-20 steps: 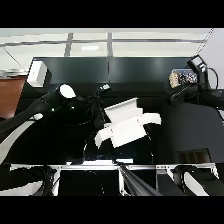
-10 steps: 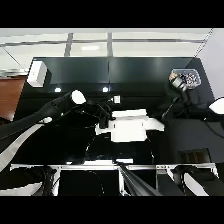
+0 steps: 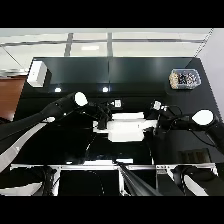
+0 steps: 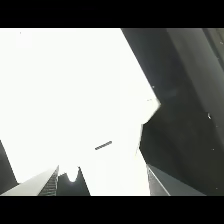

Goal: Fold the box and place the chain.

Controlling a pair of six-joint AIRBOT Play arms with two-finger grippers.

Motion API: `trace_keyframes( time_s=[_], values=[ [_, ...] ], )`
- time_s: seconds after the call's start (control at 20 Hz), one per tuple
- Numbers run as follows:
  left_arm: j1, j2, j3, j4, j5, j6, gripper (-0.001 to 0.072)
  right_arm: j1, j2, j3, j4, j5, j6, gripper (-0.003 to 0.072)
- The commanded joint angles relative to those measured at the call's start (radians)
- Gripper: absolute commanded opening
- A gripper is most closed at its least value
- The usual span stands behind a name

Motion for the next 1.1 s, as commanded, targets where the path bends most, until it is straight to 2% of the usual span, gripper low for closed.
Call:
trace_keyframes(
  time_s=[0.0, 0.4, 0.65, 0.85, 1.05],
  values=[
    [-0.001, -0.007, 0.001, 0.014, -0.006, -0.003, 0.0027, 0.01, -0.001, -0.012, -0.03, -0.006, -0.051, 0.0626],
    [-0.001, -0.007, 0.001, 0.014, -0.006, -0.003, 0.0027, 0.066, -0.001, -0.105, -0.033, 0.011, -0.097, 0.0626],
    [-0.001, -0.007, 0.001, 0.014, -0.006, -0.003, 0.0027, 0.154, -0.002, -0.139, 0.016, -0.112, -0.103, 0.0626],
    [-0.001, -0.007, 0.001, 0.014, -0.006, -0.003, 0.0027, 0.223, -0.001, -0.137, 0.072, -0.17, -0.115, 0.0626],
    [-0.001, -0.007, 0.001, 0.014, -0.014, -0.003, 0.0027, 0.226, -0.001, -0.048, 0.025, -0.179, -0.159, 0.0625]
  ],
)
